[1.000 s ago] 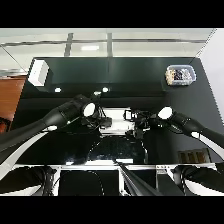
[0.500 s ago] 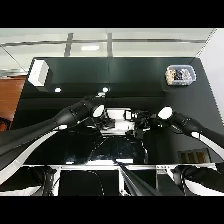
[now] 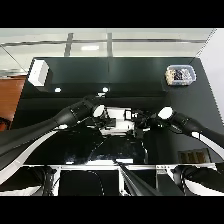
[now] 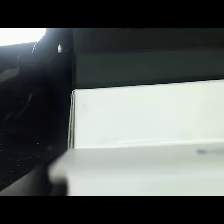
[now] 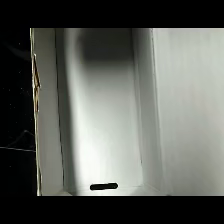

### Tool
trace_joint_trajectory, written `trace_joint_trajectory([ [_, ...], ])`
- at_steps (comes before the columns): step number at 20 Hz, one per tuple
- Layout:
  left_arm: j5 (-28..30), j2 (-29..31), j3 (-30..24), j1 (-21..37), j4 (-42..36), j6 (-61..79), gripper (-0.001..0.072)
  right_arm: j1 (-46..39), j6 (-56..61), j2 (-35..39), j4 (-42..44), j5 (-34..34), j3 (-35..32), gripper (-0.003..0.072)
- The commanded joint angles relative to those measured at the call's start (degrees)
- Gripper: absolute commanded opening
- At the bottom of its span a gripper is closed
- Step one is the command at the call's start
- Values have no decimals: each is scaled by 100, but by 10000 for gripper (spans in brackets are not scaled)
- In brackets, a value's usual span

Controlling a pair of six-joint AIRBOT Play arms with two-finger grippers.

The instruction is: Fold the box and place the chain.

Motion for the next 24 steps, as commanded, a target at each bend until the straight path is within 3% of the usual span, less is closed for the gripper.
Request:
trace_joint_trajectory([
  [1, -33, -2, 4, 11, 15, -28, 407, 2, 9, 2, 9, 0, 4, 66],
  [3, -33, -2, 4, 48, 48, -37, 377, 2, 9, 2, 7, 0, 4, 66],
  [5, -9, -2, 4, 94, 52, -33, 95, 2, 9, 2, 7, 0, 4, 66],
  [6, 37, -2, 4, 103, 48, -26, 23, 2, 9, 2, 7, 0, 4, 66],
  [9, 76, -2, 4, 105, 9, -28, 23, 2, 9, 2, 15, -15, 7, 69],
  [10, 76, -2, 4, 105, 11, -28, 23, 2, 46, 15, 13, -2, 9, 281],
  [11, 76, 0, 4, 105, 31, -26, 23, 2, 184, 44, 11, -13, 15, 720],
  [18, 59, 11, 72, 166, 286, 33, 23, -2, 1091, 892, -1547, 339, 87, 718],
  [24, 74, 11, 72, 164, 284, 33, 25, 2, 1075, 962, -1637, 105, 87, 717],
])
